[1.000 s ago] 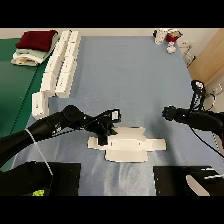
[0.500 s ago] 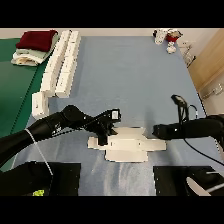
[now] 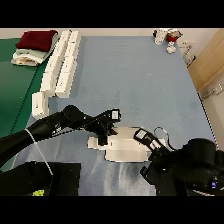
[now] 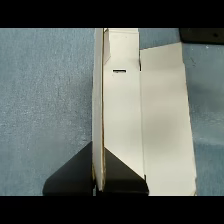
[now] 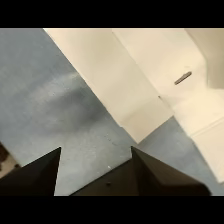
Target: Fold the box.
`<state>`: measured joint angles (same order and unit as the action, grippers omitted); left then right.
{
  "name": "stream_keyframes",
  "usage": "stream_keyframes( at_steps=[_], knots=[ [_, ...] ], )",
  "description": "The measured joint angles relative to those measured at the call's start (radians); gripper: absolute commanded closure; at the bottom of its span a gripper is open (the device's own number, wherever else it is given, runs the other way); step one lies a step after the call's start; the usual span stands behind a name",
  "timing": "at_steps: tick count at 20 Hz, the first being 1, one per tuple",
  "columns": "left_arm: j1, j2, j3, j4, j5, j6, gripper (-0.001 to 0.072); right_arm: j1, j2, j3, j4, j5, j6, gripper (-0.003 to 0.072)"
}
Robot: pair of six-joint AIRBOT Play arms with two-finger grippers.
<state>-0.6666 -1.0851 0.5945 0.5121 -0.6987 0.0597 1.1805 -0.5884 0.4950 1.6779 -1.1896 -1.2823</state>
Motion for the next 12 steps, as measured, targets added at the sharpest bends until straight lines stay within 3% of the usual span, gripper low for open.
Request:
stream_keyframes(
  at_steps=[5, 12],
  knots=[
    [0.0, 0.0, 0.0, 0.0, 0.0, 0.0, 0.0696, 0.149, -0.171, 0.0, -0.188, 0.125, -0.027, 0.0015],
    [0.0, 0.0, 0.0, 0.0, 0.0, 0.0, 0.0696, 0.166, -0.275, 0.0, -0.415, 0.214, 0.043, 0.0007]
  ],
)
